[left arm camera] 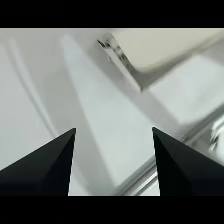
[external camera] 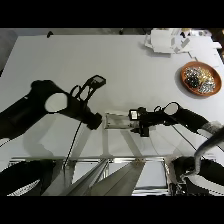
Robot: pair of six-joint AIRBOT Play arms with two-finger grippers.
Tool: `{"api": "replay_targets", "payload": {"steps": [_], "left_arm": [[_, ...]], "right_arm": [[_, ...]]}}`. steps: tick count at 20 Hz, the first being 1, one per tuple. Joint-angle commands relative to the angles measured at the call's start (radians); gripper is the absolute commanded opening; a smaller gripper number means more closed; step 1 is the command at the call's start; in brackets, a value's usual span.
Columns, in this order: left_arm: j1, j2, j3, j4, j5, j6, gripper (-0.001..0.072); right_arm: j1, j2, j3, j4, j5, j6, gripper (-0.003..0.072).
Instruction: Fold the box and place the chain.
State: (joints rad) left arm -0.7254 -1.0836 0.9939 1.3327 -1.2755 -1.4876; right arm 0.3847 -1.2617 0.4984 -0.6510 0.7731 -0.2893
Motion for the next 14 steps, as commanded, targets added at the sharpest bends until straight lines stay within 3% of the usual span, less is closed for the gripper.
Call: {"api": "replay_targets", "payload": {"steps": [1, 3, 6, 9, 14], "left_arm": [[0.079, 0.132, -0.093, -0.136, -0.084, 0.844, 0.0584], [0.163, 0.177, -0.180, -0.206, -0.048, 1.194, 0.0590], [0.296, 0.134, -0.281, -0.349, 0.074, 1.475, 0.0596], [0.360, -0.020, -0.310, -0.490, 0.193, 1.645, 0.0633], [0.343, -0.280, -0.310, -0.763, 0.308, 2.008, 0.0693]], "right_arm": [[0.000, 0.000, 0.000, 0.001, 0.000, 0.000, 0.0297], [0.000, 0.000, 0.000, 0.000, 0.001, 0.000, 0.0297], [0.000, 0.000, 0.000, 0.000, 0.000, 0.000, 0.0297], [0.000, 0.000, 0.000, 0.000, 0.000, 0.000, 0.0297], [0.000, 0.000, 0.000, 0.000, 0.001, 0.000, 0.0297]]}}
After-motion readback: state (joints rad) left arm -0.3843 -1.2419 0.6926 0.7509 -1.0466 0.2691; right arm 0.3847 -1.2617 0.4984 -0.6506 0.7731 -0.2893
